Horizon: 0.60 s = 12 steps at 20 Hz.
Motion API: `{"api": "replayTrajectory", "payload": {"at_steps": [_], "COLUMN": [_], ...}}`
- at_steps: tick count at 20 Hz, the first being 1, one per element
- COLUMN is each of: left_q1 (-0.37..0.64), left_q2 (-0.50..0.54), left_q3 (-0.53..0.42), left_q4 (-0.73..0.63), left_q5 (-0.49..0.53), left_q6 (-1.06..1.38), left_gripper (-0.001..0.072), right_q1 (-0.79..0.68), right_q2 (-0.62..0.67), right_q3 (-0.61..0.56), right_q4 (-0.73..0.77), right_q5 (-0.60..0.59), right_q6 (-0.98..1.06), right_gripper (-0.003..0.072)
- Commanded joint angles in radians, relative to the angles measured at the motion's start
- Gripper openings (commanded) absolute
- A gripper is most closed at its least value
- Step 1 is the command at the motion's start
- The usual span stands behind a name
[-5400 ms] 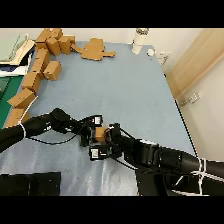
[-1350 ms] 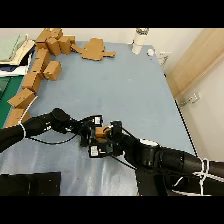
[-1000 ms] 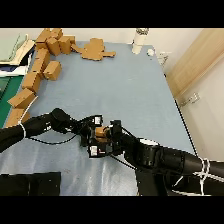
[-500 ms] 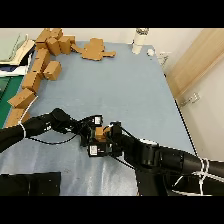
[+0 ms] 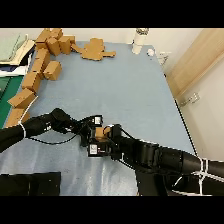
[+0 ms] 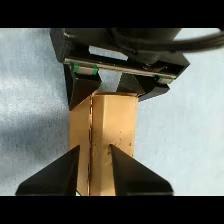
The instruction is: Fold the box.
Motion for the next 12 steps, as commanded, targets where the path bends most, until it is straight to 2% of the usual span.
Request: {"api": "replayTrajectory", "payload": {"at_steps": [1, 4, 6, 7, 8, 10, 12], "left_q1": [0.0, 0.0, 0.0, 0.0, 0.0, 0.0, 0.0], "left_q2": [0.0, -0.001, 0.0, -0.001, 0.0, -0.001, 0.0], "left_q3": [0.0, 0.0, 0.0, 0.0, 0.0, 0.0, 0.0], "left_q4": [0.0, 0.0, 0.0, 0.0, 0.0, 0.0, 0.0], "left_q5": [0.0, 0.0, 0.0, 0.0, 0.0, 0.0, 0.0], "left_q6": [0.0, 0.0, 0.0, 0.0, 0.0, 0.0, 0.0], "left_gripper": [0.0466, 0.0466, 0.0466, 0.0466, 0.0467, 0.0466, 0.0467], "right_q1": [0.0, 0.0, -0.002, -0.006, -0.006, -0.006, -0.007], "right_q2": [0.046, 0.131, 0.182, 0.193, 0.198, 0.195, 0.188], "right_q3": [0.003, 0.022, 0.021, 0.018, 0.006, -0.042, -0.112], "right_q4": [0.016, 0.107, 0.244, 0.299, 0.332, 0.391, 0.488], "right_q5": [0.0, -0.002, -0.011, -0.03, -0.037, 0.026, 0.209], "right_q6": [0.005, 0.086, 0.33, 0.504, 0.669, 0.865, 1.001], "right_gripper": [0.0323, 0.0323, 0.0302, 0.0195, 0.0035, 0.0003, 0.0003]}}
